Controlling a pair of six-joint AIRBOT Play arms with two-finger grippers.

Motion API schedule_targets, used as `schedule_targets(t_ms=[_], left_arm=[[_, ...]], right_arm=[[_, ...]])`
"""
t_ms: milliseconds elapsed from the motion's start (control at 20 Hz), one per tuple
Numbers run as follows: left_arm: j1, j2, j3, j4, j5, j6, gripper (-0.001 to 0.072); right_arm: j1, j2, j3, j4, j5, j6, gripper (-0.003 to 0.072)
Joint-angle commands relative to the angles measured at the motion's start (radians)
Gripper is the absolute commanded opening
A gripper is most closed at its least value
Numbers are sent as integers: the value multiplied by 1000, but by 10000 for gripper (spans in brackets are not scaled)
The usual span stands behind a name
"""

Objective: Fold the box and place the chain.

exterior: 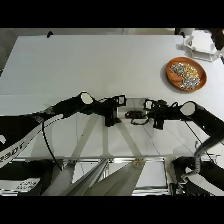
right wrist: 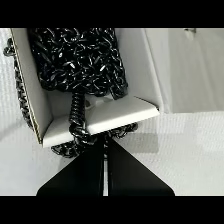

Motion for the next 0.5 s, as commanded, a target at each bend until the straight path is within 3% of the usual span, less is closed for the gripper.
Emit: schedule_targets(t_ms=[0,450], left_arm=[[0,0,1,0,0,0,89],[0,0,1,0,0,0,89]], right_arm=[[1,14,0,-6,5,2,12],[1,240,0,-5,50,20,13]])
